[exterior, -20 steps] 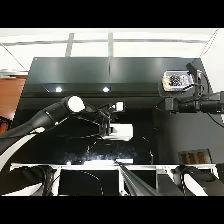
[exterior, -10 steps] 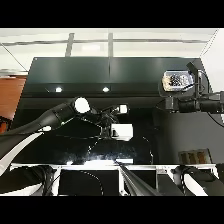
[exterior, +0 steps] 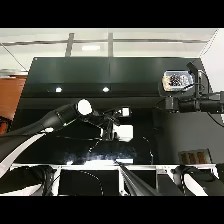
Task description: Fold the box and place the chain.
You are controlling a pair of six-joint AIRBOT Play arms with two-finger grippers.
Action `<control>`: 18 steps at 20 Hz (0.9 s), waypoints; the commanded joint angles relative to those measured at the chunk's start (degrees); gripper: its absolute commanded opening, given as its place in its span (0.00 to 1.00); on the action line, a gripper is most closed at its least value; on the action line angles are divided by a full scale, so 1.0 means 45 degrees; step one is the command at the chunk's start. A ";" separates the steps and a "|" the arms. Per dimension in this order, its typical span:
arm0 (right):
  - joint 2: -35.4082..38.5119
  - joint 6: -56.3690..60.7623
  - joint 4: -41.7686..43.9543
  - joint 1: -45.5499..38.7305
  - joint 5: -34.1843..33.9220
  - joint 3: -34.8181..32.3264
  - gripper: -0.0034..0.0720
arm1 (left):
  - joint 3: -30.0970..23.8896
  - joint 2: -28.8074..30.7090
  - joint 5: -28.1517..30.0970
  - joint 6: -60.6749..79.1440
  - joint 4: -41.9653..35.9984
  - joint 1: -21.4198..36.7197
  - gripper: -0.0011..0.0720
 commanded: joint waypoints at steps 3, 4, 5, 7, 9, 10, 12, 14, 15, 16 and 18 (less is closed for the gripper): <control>0.0005 0.0000 0.0000 -0.0005 0.0000 0.0015 0.06 | 0.0000 -0.0126 0.0238 0.0000 0.0607 -0.0257 0.99; 0.0005 0.0000 0.0000 -0.0005 0.0000 0.0015 0.06 | 0.0000 -0.0238 0.0340 0.0000 0.0593 -0.0369 0.99; 0.0005 0.0000 0.0005 0.0000 0.0000 0.0015 0.06 | -0.0010 -0.0393 0.0534 0.0000 0.0602 -0.0505 0.99; 0.0005 0.0000 0.0005 -0.0005 0.0005 0.0015 0.06 | -0.0010 -0.0879 0.0709 0.0005 0.0894 -0.0855 0.98; 0.0005 0.0000 0.0010 -0.0005 0.0005 0.0015 0.06 | -0.0010 -0.1224 0.0729 -0.0321 0.1263 -0.1137 0.98; 0.0005 0.0000 0.0010 -0.0005 0.0005 0.0015 0.06 | -0.0010 -0.1248 0.0738 -0.0612 0.1287 -0.1151 0.97; 0.0005 0.0000 0.0010 -0.0005 0.0044 0.0015 0.06 | 0.0029 -0.1049 0.0758 -0.1447 0.1622 -0.0855 0.63; 0.0005 0.0000 0.0015 -0.0005 0.0253 0.0015 0.06 | 0.0029 -0.0583 0.0408 -0.2059 0.2123 -0.0073 0.54; 0.0005 0.0000 0.0010 -0.0005 0.0345 0.0015 0.06 | 0.0029 -0.0272 0.0194 -0.2565 0.2565 0.0544 0.54; 0.0005 0.0000 0.0010 -0.0005 0.0398 0.0015 0.06 | 0.0029 0.0019 -0.0010 -0.2929 0.3041 0.1243 0.54; 0.0005 0.0000 0.0029 -0.0005 0.0389 0.0015 0.06 | 0.0029 0.0534 -0.0243 -0.3599 0.4036 0.3138 0.54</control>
